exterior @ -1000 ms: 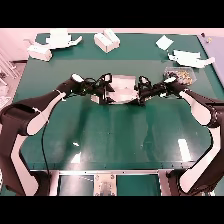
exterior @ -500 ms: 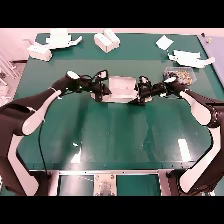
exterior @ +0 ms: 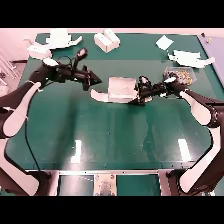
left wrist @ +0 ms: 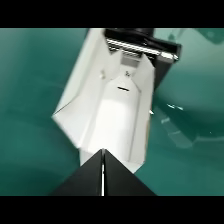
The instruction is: Fold the box and place the chain.
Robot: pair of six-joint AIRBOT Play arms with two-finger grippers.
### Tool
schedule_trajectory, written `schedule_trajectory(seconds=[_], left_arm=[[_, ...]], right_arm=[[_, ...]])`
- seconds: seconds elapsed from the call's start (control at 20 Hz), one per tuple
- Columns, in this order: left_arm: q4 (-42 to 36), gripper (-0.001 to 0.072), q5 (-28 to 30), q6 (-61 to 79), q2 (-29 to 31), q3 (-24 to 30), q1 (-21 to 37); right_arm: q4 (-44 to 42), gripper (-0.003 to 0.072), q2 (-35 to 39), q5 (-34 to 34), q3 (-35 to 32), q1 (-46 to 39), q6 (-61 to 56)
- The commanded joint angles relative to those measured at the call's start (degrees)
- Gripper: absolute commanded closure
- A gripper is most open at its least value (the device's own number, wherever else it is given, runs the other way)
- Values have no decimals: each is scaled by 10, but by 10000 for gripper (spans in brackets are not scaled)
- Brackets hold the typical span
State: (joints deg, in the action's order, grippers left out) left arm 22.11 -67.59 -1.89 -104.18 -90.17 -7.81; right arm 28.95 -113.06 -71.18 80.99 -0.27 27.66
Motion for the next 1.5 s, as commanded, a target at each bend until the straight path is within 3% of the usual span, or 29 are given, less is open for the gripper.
schedule_trajectory(seconds=[0.0,0.15,0.35,0.6,0.8,1.2,1.45], left_arm=[[37,689,52,-219,12,0,30],[109,689,67,-390,12,3,53],[143,689,54,-475,-1,5,63],[139,689,38,-513,-23,5,63],[139,689,-17,-537,-54,5,63],[62,689,-73,-557,-110,5,59],[58,689,-68,-551,-113,5,3]], right_arm=[[0,63,0,0,0,0,0],[0,63,0,0,0,0,0],[0,63,0,0,0,0,0],[0,62,0,0,0,0,0],[0,63,0,0,0,0,0],[0,63,0,0,0,0,0],[0,62,0,0,0,0,0]])
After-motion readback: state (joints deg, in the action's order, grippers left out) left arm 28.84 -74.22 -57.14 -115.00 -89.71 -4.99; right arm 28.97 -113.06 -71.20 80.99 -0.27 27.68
